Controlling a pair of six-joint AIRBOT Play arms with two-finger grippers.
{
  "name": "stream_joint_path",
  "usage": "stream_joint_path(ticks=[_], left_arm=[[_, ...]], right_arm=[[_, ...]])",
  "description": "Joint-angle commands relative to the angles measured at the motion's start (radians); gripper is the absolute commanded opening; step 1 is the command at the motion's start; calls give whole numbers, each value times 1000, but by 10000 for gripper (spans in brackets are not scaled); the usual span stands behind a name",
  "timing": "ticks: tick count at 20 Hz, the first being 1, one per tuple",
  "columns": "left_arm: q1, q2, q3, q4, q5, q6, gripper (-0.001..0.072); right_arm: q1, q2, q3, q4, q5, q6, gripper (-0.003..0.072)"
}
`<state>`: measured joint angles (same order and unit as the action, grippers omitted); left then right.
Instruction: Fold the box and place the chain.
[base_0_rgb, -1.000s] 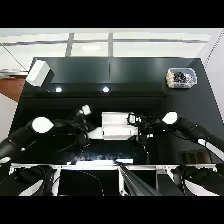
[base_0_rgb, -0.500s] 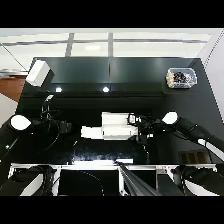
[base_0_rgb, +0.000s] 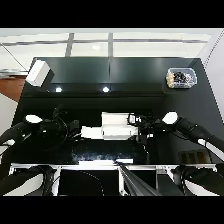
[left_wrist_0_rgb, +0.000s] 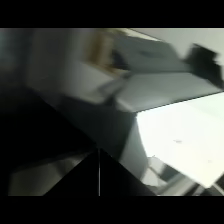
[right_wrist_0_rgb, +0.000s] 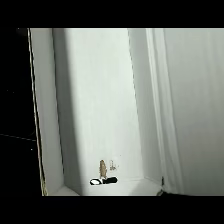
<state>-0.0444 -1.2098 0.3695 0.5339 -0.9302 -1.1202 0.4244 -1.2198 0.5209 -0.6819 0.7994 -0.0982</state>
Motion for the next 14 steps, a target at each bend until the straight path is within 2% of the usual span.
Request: stream_joint_path(ticks=[1,2,3,4,5,6,8,12,14], left_arm=[[-48,-59,0,-82,-17,82,80],[-73,-59,8,-79,-17,84,183],[-96,-59,19,-77,-18,86,329],[-115,-58,36,-77,-32,97,518],[-126,-58,58,-72,-58,104,579],[-131,-57,82,-65,-88,104,582],[-130,-53,125,-63,-127,103,703],[-159,-32,191,-63,-171,88,703],[-194,-9,211,-42,-143,39,702]], right_arm=[[0,0,0,1,0,0,525],[0,0,0,1,-2,0,525],[0,0,0,1,-3,0,525],[0,0,0,1,-4,0,525],[0,0,0,1,-4,0,525],[0,0,0,1,-3,0,525],[0,0,0,1,-4,0,525],[0,0,0,1,-4,0,525],[0,0,0,1,-5,0,525]])
